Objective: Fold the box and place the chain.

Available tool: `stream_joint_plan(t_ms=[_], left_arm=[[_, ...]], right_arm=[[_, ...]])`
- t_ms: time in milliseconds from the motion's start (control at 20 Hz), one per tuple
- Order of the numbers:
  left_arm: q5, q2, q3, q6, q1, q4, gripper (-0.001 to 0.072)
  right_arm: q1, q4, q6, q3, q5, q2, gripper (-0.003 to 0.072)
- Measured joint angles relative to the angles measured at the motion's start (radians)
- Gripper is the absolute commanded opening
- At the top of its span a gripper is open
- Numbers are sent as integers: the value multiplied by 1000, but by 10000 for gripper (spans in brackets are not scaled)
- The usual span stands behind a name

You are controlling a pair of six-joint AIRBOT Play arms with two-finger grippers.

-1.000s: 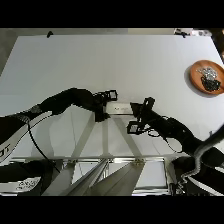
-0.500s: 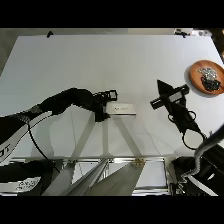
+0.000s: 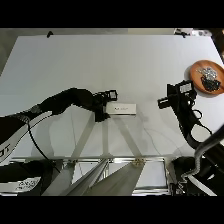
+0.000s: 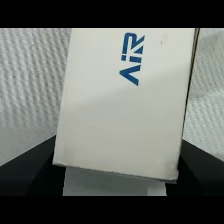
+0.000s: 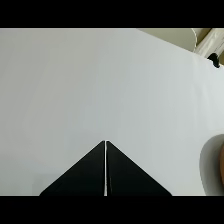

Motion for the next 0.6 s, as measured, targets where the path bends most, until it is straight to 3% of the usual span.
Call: stream_joint_plan(t_ms=[300,600], left_arm=[[-17,10,0,-2,20,5,155],[-193,50,1,-102,163,-1,156]], right_arm=[[-1,56,-26,0,0,0,14],[-1,112,-34,0,1,0,14]])
